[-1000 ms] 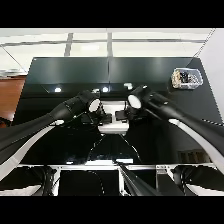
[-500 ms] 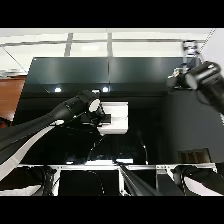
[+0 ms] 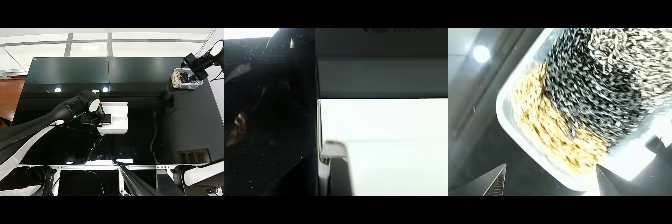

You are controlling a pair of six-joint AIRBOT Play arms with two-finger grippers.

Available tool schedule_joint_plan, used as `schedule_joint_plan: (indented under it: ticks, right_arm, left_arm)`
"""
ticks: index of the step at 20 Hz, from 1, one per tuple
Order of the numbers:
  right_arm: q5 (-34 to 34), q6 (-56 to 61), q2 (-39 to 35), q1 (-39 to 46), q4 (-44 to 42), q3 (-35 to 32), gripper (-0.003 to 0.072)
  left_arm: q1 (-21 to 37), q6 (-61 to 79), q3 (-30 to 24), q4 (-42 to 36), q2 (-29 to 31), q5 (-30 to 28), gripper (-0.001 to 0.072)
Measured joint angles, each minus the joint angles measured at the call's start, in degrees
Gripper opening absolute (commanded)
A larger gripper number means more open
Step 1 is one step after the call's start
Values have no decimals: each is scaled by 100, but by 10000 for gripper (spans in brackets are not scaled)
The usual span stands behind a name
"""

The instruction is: Fold the box and place the chain.

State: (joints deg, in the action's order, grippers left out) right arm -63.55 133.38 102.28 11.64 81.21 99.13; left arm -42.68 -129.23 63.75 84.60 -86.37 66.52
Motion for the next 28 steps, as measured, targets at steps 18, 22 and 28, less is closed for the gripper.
schedule_joint_plan:
  ticks: [18, 22, 28]
  right_arm:
    - [-79, 791, 1088, 144, -710, 654, 383]
    - [-61, 634, 1141, 144, -728, 658, 18]
    - [-149, -815, 1029, 144, -868, 876, 13]
  left_arm:
    - [2, 0, 0, -2, 0, 13, 26]
    - [0, 2, 0, -2, 0, 15, 26]
    - [0, 0, 0, -2, 0, 13, 25]
